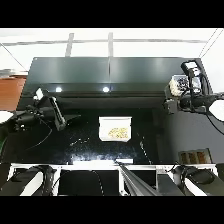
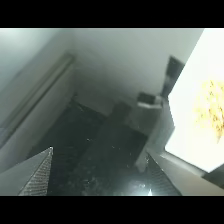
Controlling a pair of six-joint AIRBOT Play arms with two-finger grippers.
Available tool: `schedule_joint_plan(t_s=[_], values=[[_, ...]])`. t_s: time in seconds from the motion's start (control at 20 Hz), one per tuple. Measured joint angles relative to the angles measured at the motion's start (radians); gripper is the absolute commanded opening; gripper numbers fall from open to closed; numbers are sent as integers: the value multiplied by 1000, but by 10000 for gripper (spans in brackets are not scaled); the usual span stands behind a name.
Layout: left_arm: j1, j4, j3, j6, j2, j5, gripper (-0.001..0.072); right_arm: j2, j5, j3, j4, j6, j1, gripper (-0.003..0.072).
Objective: Fold the box and place the chain.
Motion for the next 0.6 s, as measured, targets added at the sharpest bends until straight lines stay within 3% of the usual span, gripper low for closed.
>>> schedule_joint_plan(t_s=[0.35,0.6], values=[[-98,176,59,111,-227,-73,687,0,1,0,26,10,0,704],[-159,172,100,203,-369,-129,688,0,1,0,29,23,0,704]])
